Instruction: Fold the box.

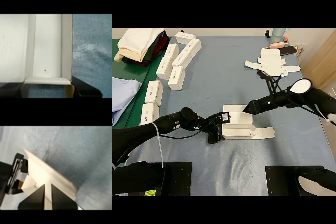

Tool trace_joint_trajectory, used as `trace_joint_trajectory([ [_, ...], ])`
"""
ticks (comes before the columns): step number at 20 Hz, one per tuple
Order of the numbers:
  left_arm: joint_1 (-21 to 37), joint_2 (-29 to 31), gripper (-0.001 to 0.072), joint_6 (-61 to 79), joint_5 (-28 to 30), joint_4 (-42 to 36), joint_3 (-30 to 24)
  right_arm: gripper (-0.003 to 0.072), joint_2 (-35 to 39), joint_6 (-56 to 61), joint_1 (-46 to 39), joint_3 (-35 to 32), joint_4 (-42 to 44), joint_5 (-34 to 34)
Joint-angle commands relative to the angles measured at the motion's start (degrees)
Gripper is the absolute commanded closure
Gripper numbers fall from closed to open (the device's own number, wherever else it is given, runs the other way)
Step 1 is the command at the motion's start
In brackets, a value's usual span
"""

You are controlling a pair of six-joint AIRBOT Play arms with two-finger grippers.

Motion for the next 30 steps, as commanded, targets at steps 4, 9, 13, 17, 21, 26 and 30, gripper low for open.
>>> trace_joint_trajectory([
  [4,0.00,-0.04,0.0345,-0.04,-0.04,-0.02,-0.02,0.0431,17.64,-9.68,0.07,-5.09,-9.90,10.51],
  [9,0.00,-0.02,0.0345,-0.04,-0.04,-0.02,-0.02,0.0096,22.56,-25.73,0.07,-14.56,-18.75,8.33],
  [13,0.00,-0.04,0.0346,-0.04,-0.04,-0.02,-0.02,0.0095,21.75,-50.12,0.07,-19.67,-17.05,-1.86],
  [17,0.00,-0.02,0.0346,-0.04,-0.04,-0.02,-0.02,0.0095,16.35,-59.56,0.07,-20.70,-14.29,-5.22],
  [21,0.00,-0.04,0.0346,-0.04,-0.04,-0.02,-0.02,0.0098,12.50,-66.53,0.04,-20.70,-10.49,-9.44],
  [26,0.00,-0.02,0.0345,-0.04,-0.04,-0.02,-0.02,0.0299,11.72,-66.97,0.07,-20.72,-6.58,-8.41],
  [30,0.00,-0.04,0.0345,-0.04,-0.04,-0.02,-0.02,0.0407,11.47,-66.97,1.03,-20.72,-3.89,-8.28],
])
